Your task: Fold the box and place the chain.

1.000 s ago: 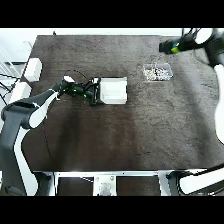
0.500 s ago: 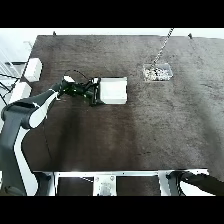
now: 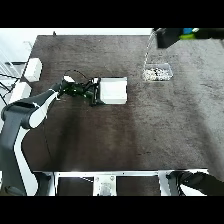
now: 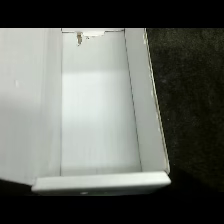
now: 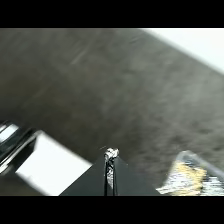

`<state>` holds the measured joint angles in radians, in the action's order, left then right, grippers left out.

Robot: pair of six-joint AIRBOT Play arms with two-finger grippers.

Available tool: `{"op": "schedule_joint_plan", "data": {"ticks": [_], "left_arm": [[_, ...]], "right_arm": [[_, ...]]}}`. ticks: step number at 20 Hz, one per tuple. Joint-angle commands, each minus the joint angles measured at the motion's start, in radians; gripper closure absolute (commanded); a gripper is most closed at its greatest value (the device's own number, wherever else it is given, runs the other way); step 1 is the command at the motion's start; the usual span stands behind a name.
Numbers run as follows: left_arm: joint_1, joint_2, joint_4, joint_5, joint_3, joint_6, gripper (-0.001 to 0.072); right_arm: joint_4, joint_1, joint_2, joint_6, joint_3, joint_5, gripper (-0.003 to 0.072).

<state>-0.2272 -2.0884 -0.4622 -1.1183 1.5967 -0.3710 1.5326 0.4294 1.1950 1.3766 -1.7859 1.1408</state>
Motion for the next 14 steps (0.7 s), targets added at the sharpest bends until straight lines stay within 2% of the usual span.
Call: {"op": "schedule_joint_plan", "data": {"ticks": [1, 5, 7, 11, 14], "left_arm": [[-0.001, 0.0, 0.0, 0.0, 0.0, 0.0, 0.029], [-0.001, 0.0, 0.0, 0.0, 0.0, 0.0, 0.0291], [-0.001, 0.0, 0.0, 0.0, 0.0, 0.0, 0.029], [-0.001, 0.0, 0.0, 0.0, 0.0, 0.0, 0.0291], [-0.001, 0.0, 0.0, 0.0, 0.0, 0.0, 0.029]], "right_arm": [[-0.006, 0.082, -0.001, 0.02, 0.105, -0.047, 0.0669], [-0.053, 0.126, 0.016, 0.05, 0.269, -0.243, 0.0669], [-0.112, 0.128, 0.053, 0.06, 0.312, -0.293, 0.0669], [-0.212, 0.128, 0.193, 0.059, 0.388, -0.413, 0.0669], [-0.224, 0.127, 0.329, 0.06, 0.449, -0.515, 0.067]]}}
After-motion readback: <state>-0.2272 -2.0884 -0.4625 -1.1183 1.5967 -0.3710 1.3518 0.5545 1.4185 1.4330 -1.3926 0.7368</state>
